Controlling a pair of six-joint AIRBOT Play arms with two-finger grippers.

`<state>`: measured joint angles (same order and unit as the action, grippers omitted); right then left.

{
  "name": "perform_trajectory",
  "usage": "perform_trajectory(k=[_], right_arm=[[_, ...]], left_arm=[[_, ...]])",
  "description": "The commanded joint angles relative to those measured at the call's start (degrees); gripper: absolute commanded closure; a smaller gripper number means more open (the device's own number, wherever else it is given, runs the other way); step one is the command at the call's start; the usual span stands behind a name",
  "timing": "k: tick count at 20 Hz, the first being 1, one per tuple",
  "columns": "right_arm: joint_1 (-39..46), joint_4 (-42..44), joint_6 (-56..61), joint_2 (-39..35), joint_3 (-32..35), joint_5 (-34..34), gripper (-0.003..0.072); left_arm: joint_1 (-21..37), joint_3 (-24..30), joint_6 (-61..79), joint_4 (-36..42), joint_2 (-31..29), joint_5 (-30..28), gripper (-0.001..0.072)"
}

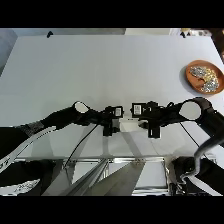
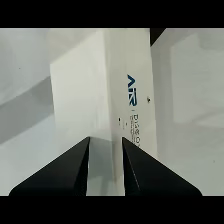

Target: Fold the box and place the chain.

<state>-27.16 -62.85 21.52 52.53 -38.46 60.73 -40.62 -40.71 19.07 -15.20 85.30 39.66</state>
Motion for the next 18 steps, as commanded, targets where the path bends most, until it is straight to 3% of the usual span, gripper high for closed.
perform_trajectory(k=[1,7,18], right_arm=[[0.0,0.0,-1.1,0.0,1.0,-0.5,0.0458],[0.0,-0.7,-1.0,0.0,1.7,-4.2,0.0460],[-3.5,1.1,-3.0,0.0,1.7,-2.4,0.0470]], left_arm=[[0.0,0.0,0.0,0.0,0.0,0.0,0.0500],[0.0,0.0,0.0,0.0,0.0,0.0,0.0500],[0.0,0.0,0.0,0.0,0.0,0.0,0.0500]])
